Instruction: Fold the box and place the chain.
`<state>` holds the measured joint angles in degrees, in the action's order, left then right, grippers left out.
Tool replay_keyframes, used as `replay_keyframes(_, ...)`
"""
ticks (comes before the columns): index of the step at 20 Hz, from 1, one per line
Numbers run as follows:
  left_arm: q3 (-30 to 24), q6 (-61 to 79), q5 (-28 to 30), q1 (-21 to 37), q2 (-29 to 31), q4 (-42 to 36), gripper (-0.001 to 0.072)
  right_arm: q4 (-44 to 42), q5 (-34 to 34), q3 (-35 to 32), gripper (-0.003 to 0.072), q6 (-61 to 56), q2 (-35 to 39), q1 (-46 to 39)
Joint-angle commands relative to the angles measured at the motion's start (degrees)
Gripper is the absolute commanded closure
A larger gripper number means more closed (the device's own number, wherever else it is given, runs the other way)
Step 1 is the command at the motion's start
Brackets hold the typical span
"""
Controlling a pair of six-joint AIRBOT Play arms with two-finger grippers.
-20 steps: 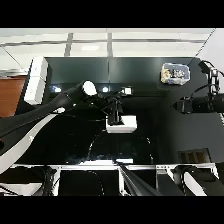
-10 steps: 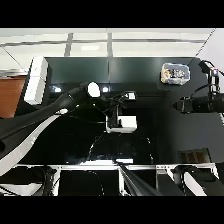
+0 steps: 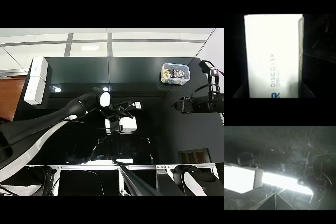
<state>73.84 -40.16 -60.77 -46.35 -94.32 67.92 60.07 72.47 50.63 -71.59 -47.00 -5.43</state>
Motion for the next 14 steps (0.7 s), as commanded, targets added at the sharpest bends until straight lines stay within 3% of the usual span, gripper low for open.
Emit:
replay_keyframes(1,3.5,-10.6,0.1,-2.9,-1.4,10.5,0.0047,0.0,-0.1,0.0,0.0673,0.0,0.0,0.0)
replay_keyframes(2,5.0,-14.5,-1.2,-3.2,-1.3,13.6,0.0172,0.0,-0.1,0.0,0.0673,0.0,0.0,0.0)
replay_keyframes(3,6.8,-18.8,-3.7,-3.0,-1.1,16.4,0.0343,0.0,-0.1,0.0,0.0673,0.0,0.0,0.0)
replay_keyframes(4,8.3,-22.0,-7.0,-2.3,-0.4,18.5,0.0424,0.0,-0.1,0.0,0.0673,0.0,0.0,0.0)
replay_keyframes(9,7.9,-37.0,-25.9,9.9,8.8,20.0,0.0428,0.0,0.2,0.0,0.0673,0.0,0.0,0.0)
replay_keyframes(14,0.7,-42.6,-29.7,30.8,26.2,20.1,0.0428,0.0,0.1,0.0,0.0673,0.0,0.0,0.0)
